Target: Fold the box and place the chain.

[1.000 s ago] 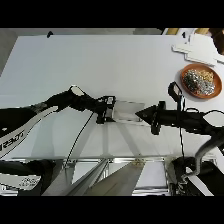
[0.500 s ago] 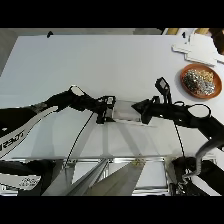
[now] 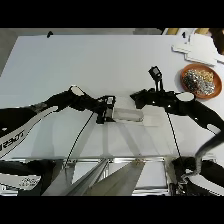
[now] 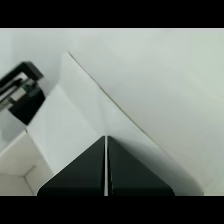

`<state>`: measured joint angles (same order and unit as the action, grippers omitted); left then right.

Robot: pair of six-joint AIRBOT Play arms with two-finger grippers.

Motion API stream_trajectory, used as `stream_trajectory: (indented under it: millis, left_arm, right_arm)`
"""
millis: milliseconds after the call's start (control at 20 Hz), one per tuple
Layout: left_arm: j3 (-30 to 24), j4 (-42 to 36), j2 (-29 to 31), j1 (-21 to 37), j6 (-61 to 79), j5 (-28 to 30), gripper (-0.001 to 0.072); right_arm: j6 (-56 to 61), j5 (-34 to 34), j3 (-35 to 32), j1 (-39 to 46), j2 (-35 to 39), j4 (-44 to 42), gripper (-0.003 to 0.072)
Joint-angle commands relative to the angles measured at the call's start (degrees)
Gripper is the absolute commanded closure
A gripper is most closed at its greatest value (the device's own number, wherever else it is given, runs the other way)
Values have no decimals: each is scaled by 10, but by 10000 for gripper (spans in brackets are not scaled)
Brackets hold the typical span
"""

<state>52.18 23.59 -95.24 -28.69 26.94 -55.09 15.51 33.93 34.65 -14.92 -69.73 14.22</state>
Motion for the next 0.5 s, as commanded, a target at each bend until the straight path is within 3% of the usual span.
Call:
stream_trajectory:
  millis: [0, 200, 300, 450]
  left_arm:
    - [0, 0, 0, 0, 0, 0, 573]
    - [0, 0, 0, 0, 0, 0, 573]
    - [0, 0, 0, 0, 0, 0, 573]
    - [0, 0, 0, 0, 0, 0, 573]
  right_arm:
    - [75, -8, 6, -1, -30, 84, 670]
    - [86, -3, 7, -1, -28, 100, 670]
    - [85, 14, 7, -1, 9, 112, 670]
    - [85, 75, 7, -1, 105, 205, 670]
